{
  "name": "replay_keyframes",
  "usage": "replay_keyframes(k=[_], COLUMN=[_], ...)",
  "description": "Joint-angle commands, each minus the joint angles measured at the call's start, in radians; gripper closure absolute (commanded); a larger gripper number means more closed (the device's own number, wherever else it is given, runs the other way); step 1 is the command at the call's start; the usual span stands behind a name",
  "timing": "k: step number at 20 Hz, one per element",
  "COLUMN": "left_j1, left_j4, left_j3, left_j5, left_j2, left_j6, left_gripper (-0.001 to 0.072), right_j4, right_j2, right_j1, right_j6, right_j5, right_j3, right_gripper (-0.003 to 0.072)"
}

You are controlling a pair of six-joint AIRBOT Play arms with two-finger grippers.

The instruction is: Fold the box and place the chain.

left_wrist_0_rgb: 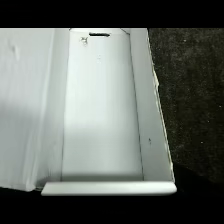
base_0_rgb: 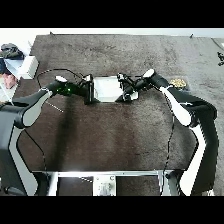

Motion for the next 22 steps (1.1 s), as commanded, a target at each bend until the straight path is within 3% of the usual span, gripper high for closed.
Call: replay_keyframes(k=[1,3,4,22], left_j1=[0.001,0.001,0.001,0.001], left_j4=[0.005,0.005,0.012,0.051], left_j3=[0.000,0.000,0.000,0.000], left_j5=[0.002,0.004,0.004,0.001], left_j2=[0.000,0.000,0.000,0.001], left_j6=[0.009,0.009,0.009,0.008], left_gripper=[0.0157,0.0182,0.0244,0.0243], right_j4=[0.000,0.000,0.000,0.000], right_j2=[0.000,0.000,0.000,0.000], right_j1=[0.000,0.000,0.000,0.000], right_j6=[-0.001,-0.001,-0.001,-0.001], right_j5=[0.000,0.000,0.000,0.000], right_j3=[0.000,0.000,0.000,0.000], right_gripper=[0.0308,0.0308,0.0308,0.0308])
